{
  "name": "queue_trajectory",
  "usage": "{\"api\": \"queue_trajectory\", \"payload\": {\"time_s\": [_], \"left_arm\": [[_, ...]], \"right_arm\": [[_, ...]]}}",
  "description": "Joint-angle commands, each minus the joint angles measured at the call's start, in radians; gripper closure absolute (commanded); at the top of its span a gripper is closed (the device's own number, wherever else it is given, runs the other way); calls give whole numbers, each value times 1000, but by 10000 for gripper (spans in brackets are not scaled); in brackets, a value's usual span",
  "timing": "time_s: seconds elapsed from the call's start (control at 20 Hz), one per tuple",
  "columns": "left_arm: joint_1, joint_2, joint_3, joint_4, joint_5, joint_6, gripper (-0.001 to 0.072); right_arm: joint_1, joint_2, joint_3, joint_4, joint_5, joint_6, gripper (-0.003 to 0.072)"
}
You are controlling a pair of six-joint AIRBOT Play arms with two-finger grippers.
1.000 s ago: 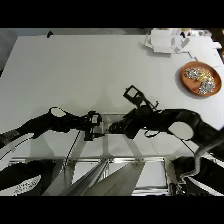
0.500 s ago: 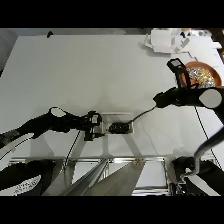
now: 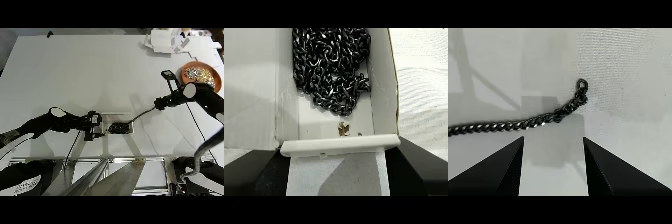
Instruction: Fold the box and place the chain.
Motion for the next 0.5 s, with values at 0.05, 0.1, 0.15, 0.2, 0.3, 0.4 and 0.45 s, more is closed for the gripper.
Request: {"api": "queue_trajectory", "payload": {"time_s": [0.05, 0.1, 0.15, 0.2, 0.3, 0.4, 0.45], "left_arm": [[0, 0, 0, 0, 0, 0, 573], [0, 0, 0, 0, 0, 0, 573], [0, 0, 0, 0, 0, 0, 573], [0, 0, 0, 0, 0, 0, 573], [0, 0, 0, 0, 0, 0, 573], [0, 0, 0, 0, 0, 0, 573], [0, 0, 0, 0, 0, 0, 573]], "right_arm": [[-2, -66, 1, -17, -39, 16, 285], [-2, -66, 1, -17, -49, 16, 286], [-2, -66, 1, -17, -58, 16, 299], [-2, -66, 1, -17, -64, 16, 356], [-2, -71, 1, -17, -67, 16, 378], [-2, -85, -1, -16, -65, 17, 394], [-2, -94, -1, -13, -62, 21, 396]]}}
